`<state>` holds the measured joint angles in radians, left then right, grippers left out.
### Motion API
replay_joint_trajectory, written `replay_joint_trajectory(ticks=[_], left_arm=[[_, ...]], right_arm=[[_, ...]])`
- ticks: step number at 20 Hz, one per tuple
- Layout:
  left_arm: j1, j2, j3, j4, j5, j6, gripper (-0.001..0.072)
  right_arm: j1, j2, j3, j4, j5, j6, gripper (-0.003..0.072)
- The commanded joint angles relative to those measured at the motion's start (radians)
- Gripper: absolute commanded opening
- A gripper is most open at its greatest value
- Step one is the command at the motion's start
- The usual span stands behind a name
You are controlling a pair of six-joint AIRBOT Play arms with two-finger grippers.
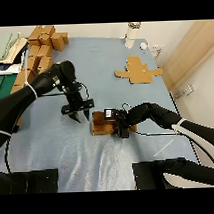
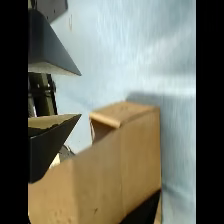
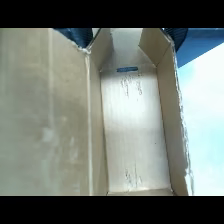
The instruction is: Fold the box.
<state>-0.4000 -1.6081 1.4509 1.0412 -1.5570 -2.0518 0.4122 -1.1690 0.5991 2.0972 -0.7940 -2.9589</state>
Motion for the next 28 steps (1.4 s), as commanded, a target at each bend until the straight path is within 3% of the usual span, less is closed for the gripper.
replay_joint_trajectory(ticks=[1,2,3,4,5,7,12,15,18,20,21,22,25,28], left_arm=[[0.107,-0.008,0.002,-0.029,-0.068,0.197,0.0375],[0.127,-0.013,0.001,-0.025,-0.053,0.293,0.0374],[0.141,-0.013,-0.006,-0.024,-0.014,0.439,0.0328],[0.146,-0.013,-0.006,-0.024,0.014,0.588,0.0144],[0.146,-0.013,-0.006,-0.026,0.047,0.755,0.0014],[0.137,-0.013,-0.011,-0.062,0.095,1.002,0.0013],[0.05,0.0,-0.114,-0.089,0.211,1.291,0.0011],[0.045,0.047,-0.261,-0.167,0.289,1.448,0.0011],[0.068,0.15,-0.463,-0.208,0.511,1.716,0.0012],[0.069,0.228,-0.575,-0.292,0.597,2.004,0.0021],[0.069,0.262,-0.622,-0.336,0.629,2.122,0.0305],[0.069,0.293,-0.668,-0.388,0.674,2.212,0.0648],[0.067,0.313,-0.74,-0.471,0.756,2.322,0.0674],[0.028,0.283,-0.743,-0.529,0.849,2.329,0.0676]], right_arm=[[0.001,0.0,0.0,0.0,-0.001,0.0,0.0463],[0.001,0.0,0.0,0.0,-0.001,0.0,0.0463],[0.001,0.0,0.0,0.0,-0.001,0.0,0.0463],[0.001,0.0,0.0,0.0,-0.001,0.0,0.0463],[0.001,0.0,0.0,0.0,-0.001,0.0,0.0463],[0.001,0.0,0.0,0.0,-0.001,0.0,0.0463],[0.001,0.0,0.0,0.0,-0.001,0.0,0.0463],[0.001,0.0,0.0,0.0,0.0,0.0,0.0463],[0.001,0.0,0.0,0.0,-0.001,0.0,0.0463],[0.001,0.0,0.0,0.0,-0.001,0.0,0.0463],[0.001,0.0,0.0,0.0,-0.001,0.0,0.0463],[0.001,0.0,0.0,0.0,-0.001,0.0,0.0464],[0.001,0.0,0.0,0.0,-0.001,0.0,0.0463],[0.001,0.0,0.0,0.0,-0.001,0.0,0.0463]])
